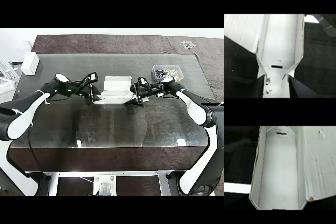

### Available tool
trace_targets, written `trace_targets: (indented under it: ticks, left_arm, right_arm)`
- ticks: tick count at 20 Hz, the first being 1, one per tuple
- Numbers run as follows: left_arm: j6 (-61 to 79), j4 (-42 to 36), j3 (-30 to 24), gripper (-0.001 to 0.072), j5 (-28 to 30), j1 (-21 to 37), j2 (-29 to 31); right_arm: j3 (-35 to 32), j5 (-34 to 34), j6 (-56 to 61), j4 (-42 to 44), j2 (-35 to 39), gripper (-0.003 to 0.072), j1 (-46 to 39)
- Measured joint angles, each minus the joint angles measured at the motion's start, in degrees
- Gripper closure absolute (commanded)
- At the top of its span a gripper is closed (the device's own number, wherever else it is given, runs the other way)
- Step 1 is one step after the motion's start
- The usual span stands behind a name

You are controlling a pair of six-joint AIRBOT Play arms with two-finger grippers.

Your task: Fold the box and place the chain.

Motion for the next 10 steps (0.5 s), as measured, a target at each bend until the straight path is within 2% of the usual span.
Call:
trace_targets:
  ticks: [10]
  left_arm:
    - [1.7,0.61,1.18,0.0366,2.86,-1.68,0.0]
  right_arm:
    - [0.0,0.0,0.0,0.0,0.0,0.0104,-0.04]
